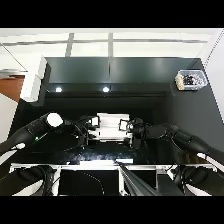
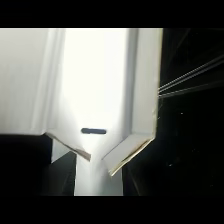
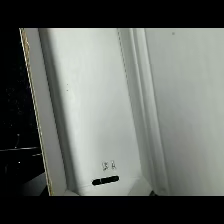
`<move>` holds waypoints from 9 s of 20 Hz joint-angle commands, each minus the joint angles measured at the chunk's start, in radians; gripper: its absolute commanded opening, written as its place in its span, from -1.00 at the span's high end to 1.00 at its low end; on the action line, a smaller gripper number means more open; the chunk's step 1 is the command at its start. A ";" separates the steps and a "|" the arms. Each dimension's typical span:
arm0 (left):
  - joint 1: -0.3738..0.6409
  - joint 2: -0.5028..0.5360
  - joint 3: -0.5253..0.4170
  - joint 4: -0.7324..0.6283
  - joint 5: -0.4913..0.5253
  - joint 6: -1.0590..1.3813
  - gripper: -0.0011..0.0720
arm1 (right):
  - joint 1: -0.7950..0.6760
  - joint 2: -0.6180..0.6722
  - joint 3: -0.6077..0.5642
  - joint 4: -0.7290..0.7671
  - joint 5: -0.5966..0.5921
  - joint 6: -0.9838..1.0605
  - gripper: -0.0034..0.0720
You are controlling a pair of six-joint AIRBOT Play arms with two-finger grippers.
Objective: Fold the box and place the chain.
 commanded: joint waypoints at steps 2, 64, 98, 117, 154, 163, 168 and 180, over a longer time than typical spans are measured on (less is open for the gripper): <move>-0.012 -0.008 0.000 -0.008 0.021 0.003 0.16 | 0.000 0.000 0.000 0.000 0.001 0.000 -0.33; -0.047 0.042 0.000 -0.001 0.067 -0.047 0.89 | 0.001 0.000 0.000 0.000 0.002 0.000 -0.33; 0.439 -0.046 -0.140 -0.299 -0.209 -0.876 0.02 | 0.001 0.000 0.000 0.000 -0.002 0.031 -0.33; 0.097 -0.046 0.023 -0.240 -0.077 -1.141 -0.94 | 0.001 0.000 0.000 0.001 -0.002 0.031 -0.33; -0.337 -0.214 0.375 0.665 -0.214 -2.218 0.26 | 0.001 0.000 0.000 0.001 -0.002 0.031 -0.33; -0.347 -0.270 0.433 0.670 -0.241 -2.257 0.36 | 0.001 0.000 0.000 0.001 -0.002 0.031 -0.33; -0.347 -0.274 0.433 0.671 -0.240 -2.259 0.36 | 0.001 0.000 0.000 0.001 -0.002 0.031 -0.33; -0.347 -0.294 0.436 0.671 -0.264 -2.279 0.50 | 0.001 0.000 0.000 0.001 -0.002 0.031 -0.33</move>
